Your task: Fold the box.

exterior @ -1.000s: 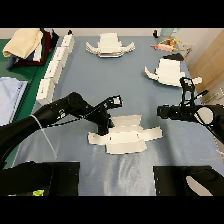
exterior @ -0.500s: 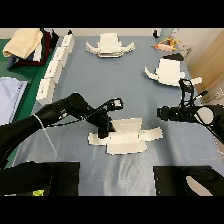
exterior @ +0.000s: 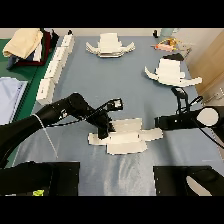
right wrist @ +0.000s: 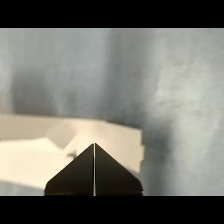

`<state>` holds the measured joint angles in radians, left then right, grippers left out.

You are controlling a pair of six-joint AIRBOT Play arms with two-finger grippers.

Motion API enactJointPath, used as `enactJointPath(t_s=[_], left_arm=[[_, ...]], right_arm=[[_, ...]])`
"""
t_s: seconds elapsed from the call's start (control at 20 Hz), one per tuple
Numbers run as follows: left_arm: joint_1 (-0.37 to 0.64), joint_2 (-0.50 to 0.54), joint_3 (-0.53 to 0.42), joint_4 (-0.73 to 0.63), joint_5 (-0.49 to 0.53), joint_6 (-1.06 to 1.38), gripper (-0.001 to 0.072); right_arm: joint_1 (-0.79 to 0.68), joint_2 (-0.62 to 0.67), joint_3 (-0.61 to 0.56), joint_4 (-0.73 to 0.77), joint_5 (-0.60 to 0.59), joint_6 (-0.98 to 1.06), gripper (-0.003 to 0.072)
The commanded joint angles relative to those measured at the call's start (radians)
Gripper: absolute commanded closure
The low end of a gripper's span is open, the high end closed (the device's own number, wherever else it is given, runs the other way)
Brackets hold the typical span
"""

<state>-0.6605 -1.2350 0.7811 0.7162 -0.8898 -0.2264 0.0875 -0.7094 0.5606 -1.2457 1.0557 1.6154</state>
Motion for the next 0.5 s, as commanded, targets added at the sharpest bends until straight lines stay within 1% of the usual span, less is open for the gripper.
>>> enactJointPath(t_s=[0.0, 0.15, 0.2, 0.25, 0.3, 0.35, 0.45], left_arm=[[0.001, 0.0, 0.001, 0.001, -0.002, 0.0, 0.0697], [0.001, 0.0, 0.001, 0.001, -0.002, 0.0, 0.0697], [0.001, 0.0, 0.001, 0.001, -0.002, 0.0, 0.0697], [0.001, 0.0, 0.001, 0.001, -0.002, 0.0, 0.0697], [0.001, 0.0, 0.001, 0.001, -0.002, 0.0, 0.0697], [0.0, 0.0, 0.001, 0.001, -0.002, 0.0, 0.0697], [0.0, 0.0, 0.001, 0.001, -0.002, 0.0, 0.0697]], right_arm=[[0.109, 0.1, -0.003, 0.062, 0.182, -0.136, 0.0682], [0.321, 0.242, -0.045, 0.082, 0.218, -0.379, 0.0682], [0.399, 0.285, -0.071, 0.066, 0.21, -0.455, 0.0637], [0.467, 0.314, -0.103, 0.035, 0.181, -0.521, 0.035], [0.521, 0.328, -0.134, -0.013, 0.134, -0.565, 0.0108], [0.566, 0.33, -0.163, -0.067, 0.076, -0.597, 0.0029], [0.629, 0.304, -0.218, -0.158, -0.052, -0.627, 0.0029]])
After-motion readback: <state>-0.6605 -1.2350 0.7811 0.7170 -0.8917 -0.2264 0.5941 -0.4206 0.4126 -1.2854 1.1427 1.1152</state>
